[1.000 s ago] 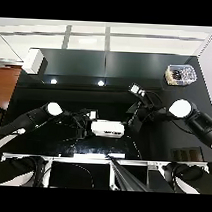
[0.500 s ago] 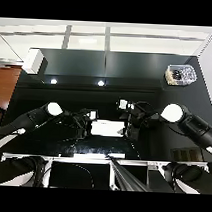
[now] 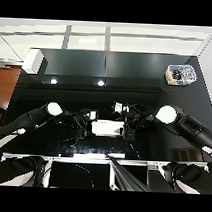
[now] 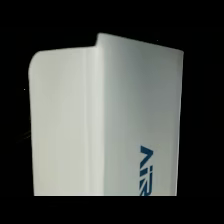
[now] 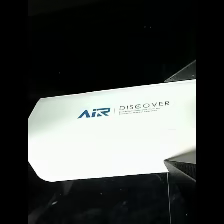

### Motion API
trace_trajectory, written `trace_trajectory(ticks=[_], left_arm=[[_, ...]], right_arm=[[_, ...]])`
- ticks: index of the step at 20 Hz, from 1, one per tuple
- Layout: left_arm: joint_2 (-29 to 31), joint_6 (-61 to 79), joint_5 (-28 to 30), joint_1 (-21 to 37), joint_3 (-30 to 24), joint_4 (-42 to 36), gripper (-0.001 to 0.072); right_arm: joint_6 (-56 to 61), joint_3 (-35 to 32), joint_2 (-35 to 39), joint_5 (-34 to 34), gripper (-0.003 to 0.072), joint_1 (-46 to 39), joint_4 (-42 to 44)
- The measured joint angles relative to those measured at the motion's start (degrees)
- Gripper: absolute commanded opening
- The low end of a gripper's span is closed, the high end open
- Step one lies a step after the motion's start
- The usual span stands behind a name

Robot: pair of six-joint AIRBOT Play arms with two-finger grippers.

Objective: Fold the box and place the chain.

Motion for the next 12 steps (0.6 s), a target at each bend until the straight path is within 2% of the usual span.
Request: trace_trajectory(ticks=[1,2,12], left_arm=[[0.0,0.0,0.0,0.0,0.0,0.0,0.0392],[0.0,-0.02,0.02,0.0,0.0,0.0,0.0392],[0.0,0.04,0.02,0.0,0.0,0.02,0.0392]], right_arm=[[-0.02,0.0,-0.11,-0.15,0.0278,0.07,0.0],[0.04,0.0,-0.24,-0.13,0.0228,0.11,0.02],[2.25,0.02,-0.39,1.16,0.0227,0.09,-0.2]])
